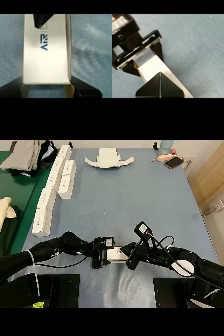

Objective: Fold the box.

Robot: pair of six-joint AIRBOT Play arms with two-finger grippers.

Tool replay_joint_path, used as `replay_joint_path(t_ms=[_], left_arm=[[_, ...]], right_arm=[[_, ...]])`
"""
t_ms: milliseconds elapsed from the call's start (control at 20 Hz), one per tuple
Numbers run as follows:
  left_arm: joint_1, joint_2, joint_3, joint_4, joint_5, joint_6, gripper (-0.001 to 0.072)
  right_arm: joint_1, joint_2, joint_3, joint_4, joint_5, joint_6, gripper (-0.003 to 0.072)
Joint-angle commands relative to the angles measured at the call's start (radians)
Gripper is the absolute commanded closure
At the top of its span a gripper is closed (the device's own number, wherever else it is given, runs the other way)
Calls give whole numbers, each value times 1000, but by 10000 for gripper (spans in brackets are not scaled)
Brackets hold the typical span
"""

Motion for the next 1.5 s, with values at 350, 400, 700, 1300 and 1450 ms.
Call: replay_joint_path(t_ms=[350,400,700,1300,1450], left_arm=[[0,0,1,1,1,0,200],[0,0,1,1,1,0,200],[0,0,1,1,1,0,201],[2,8,19,6,10,-112,200],[3,16,19,69,29,-227,200]], right_arm=[[-34,1,5,-98,179,105,684],[-35,1,8,-126,180,123,684],[-40,-5,175,-726,401,541,684],[-258,-167,364,-854,699,952,683],[-258,-183,365,-885,698,1006,684]])
